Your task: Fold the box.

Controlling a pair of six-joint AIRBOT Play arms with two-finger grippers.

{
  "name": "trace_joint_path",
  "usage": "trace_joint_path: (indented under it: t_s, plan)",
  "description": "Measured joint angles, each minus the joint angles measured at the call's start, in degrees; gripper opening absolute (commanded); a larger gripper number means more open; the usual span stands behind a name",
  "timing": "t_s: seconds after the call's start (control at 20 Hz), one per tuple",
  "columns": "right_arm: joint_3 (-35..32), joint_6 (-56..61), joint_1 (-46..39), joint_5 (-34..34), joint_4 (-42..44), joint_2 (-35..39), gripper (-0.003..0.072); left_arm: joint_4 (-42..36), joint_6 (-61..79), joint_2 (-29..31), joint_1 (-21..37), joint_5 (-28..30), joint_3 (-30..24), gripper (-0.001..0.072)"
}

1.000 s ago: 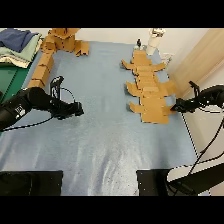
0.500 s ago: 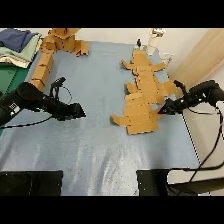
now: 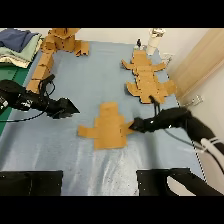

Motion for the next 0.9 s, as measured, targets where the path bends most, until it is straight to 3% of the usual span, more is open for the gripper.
trace_joint_path:
  t_s: [0.2, 0.4, 0.9]
  plan:
    - [-6.1, 3.5, 11.8, 9.7, 1.4, 4.7, 0.0002, -1.7, 3.1, -5.1, 0.9, -1.8, 0.0, 0.0584]
    - [-8.0, 1.6, 20.1, 16.3, 1.6, 6.2, 0.0002, -2.3, 4.7, -10.6, 1.0, -2.4, 0.0, 0.0584]
    - [-8.7, -0.4, 29.1, 27.0, -1.1, 6.6, 0.0002, -3.8, 8.2, -19.0, -1.5, 0.0, -0.6, 0.0584]
